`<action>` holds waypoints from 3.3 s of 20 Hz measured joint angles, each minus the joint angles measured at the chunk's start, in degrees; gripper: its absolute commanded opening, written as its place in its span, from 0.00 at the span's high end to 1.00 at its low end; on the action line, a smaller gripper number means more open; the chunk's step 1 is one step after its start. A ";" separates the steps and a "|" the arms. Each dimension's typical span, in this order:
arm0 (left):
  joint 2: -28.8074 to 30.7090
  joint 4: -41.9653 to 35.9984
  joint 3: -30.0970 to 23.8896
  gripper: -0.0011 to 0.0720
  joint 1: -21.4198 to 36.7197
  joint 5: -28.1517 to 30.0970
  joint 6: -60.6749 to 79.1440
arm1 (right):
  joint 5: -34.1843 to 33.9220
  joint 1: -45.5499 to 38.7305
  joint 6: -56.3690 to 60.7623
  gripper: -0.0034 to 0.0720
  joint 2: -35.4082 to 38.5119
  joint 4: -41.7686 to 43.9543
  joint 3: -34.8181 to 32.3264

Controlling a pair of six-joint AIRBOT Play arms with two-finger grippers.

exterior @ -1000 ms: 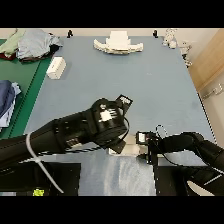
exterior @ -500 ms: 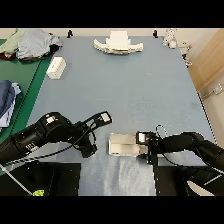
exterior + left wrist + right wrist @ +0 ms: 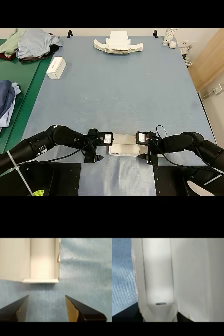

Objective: Fold the box.

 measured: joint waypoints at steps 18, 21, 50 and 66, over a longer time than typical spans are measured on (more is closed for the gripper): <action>-9.68 -19.28 -0.98 0.04 0.11 8.87 20.11 | 0.00 0.00 0.09 0.34 0.00 0.02 0.00; -10.88 -19.78 -0.98 0.04 0.11 9.18 20.59 | 0.02 0.00 0.07 0.33 0.00 0.02 0.00; -12.74 -20.46 -1.05 0.19 -2.01 11.26 22.14 | 0.02 0.00 -0.02 0.34 0.00 0.02 0.00; -9.09 -20.22 -1.07 0.03 -2.05 10.99 19.69 | 0.00 0.00 -0.02 0.33 0.00 0.02 0.00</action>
